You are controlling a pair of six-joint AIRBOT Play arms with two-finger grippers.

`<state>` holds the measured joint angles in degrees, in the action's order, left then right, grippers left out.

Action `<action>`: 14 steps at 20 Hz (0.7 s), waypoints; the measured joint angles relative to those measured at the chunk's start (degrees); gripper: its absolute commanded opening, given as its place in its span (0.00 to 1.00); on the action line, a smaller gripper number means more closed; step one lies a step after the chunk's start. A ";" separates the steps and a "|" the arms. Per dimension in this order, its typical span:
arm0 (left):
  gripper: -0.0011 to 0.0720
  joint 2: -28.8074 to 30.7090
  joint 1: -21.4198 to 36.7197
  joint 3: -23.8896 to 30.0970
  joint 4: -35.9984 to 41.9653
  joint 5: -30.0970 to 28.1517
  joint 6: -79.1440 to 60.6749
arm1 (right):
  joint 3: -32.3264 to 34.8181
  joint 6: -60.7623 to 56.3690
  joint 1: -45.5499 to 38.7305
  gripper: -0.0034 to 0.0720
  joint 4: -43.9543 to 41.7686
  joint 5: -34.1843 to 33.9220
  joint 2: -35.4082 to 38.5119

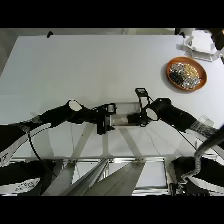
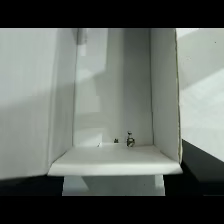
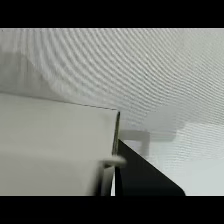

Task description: Fold the box and place the chain.

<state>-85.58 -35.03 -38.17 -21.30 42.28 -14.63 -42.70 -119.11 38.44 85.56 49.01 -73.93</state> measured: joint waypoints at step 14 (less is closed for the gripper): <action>0.58 0.00 -0.02 0.00 -0.48 -0.02 -0.79 | -1.60 2.45 1.90 0.51 0.50 4.44 0.76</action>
<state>-85.58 -35.05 -38.17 -21.78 42.26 -15.42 -44.29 -116.66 40.34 86.06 53.45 -73.17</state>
